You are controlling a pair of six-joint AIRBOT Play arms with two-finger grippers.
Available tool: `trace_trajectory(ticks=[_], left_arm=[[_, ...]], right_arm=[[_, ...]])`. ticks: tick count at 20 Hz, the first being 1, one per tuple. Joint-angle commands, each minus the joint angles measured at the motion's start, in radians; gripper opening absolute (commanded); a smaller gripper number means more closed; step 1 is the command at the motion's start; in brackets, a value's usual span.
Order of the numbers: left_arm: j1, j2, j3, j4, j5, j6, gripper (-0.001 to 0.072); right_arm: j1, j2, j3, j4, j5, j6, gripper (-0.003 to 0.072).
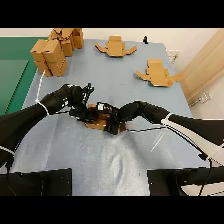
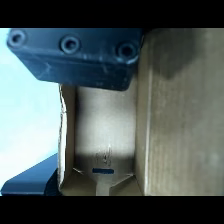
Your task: Fold the box.
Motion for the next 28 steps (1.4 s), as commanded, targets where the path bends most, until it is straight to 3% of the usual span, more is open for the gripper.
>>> trace_trajectory(ticks=[1, 2, 3, 4, 12, 17, 23, 28], left_arm=[[0.000, 0.000, 0.000, -0.030, -0.001, 0.003, 0.0027], [0.000, 0.000, 0.000, -0.036, -0.002, 0.003, 0.0201], [0.000, 0.000, 0.000, -0.036, -0.004, 0.003, 0.0514], [0.000, 0.000, 0.000, -0.036, -0.003, 0.003, 0.0584], [0.069, 0.053, -0.011, -0.035, -0.008, 0.051, 0.0585], [0.143, 0.147, -0.100, -0.036, -0.008, 0.104, 0.0585], [0.154, 0.150, -0.132, -0.127, 0.133, 0.115, 0.0584], [0.151, 0.150, -0.131, -0.129, 0.111, 0.075, 0.0584]], right_arm=[[0.000, 0.000, 0.001, 0.001, 0.001, 0.000, 0.0159], [0.000, 0.000, 0.001, 0.001, 0.001, 0.000, 0.0159], [0.000, 0.000, 0.001, 0.001, 0.001, 0.000, 0.0158], [0.000, 0.000, 0.001, 0.001, 0.000, 0.000, 0.0159], [0.000, 0.000, 0.001, 0.001, 0.000, -0.001, 0.0158], [0.000, 0.000, 0.001, 0.001, 0.000, 0.000, 0.0158], [0.000, 0.000, 0.001, 0.001, 0.001, 0.000, 0.0158], [0.000, 0.000, 0.001, 0.001, 0.002, 0.000, 0.0158]])
